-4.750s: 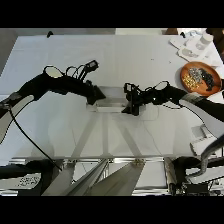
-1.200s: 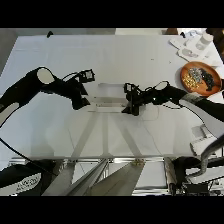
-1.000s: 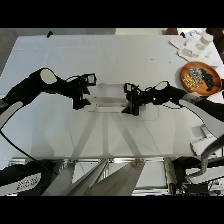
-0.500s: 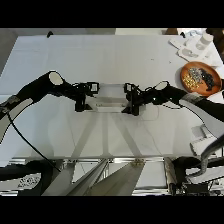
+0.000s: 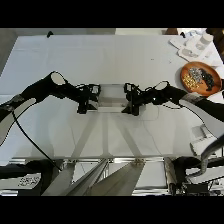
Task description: Fold the box and place the chain.
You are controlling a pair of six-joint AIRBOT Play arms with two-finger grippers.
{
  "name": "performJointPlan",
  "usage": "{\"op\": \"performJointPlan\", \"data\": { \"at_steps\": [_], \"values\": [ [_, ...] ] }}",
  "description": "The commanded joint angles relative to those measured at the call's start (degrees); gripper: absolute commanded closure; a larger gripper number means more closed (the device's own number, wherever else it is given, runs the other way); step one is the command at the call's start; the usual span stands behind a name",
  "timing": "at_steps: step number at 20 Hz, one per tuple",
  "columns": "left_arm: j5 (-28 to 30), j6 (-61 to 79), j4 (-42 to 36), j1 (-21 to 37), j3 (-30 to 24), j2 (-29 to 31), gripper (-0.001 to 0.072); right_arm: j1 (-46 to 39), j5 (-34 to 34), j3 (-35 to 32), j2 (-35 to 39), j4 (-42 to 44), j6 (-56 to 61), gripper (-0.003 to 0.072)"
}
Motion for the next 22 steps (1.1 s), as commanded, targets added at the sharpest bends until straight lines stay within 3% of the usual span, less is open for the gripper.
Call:
{"op": "performJointPlan", "data": {
  "at_steps": [1, 8, 13, 18, 22],
  "values": [
    [3.7, 1.2, -0.5, -0.5, 0.1, -0.6, 0.0326, 0.0, 0.0, 0.0, 0.0, 0.0, 0.0, 0.0249],
    [7.3, 1.2, -0.5, -0.5, 0.1, -0.5, 0.0324, 0.0, 0.0, 0.0, 0.0, 0.0, 0.0, 0.0249],
    [4.0, 1.2, -3.6, -0.5, 0.1, -0.6, 0.0567, 0.0, 0.0, 0.0, 0.0, 0.0, 0.0, 0.0249],
    [0.5, 1.2, -4.1, -0.5, 0.1, -0.9, 0.0571, 0.0, 0.0, 0.0, 0.0, 0.0, 0.0, 0.0249],
    [1.2, 1.2, -4.1, -0.3, 0.1, -0.9, 0.0521, 0.0, 0.0, 0.0, 0.0, 0.0, 0.0, 0.0249]
  ]
}}
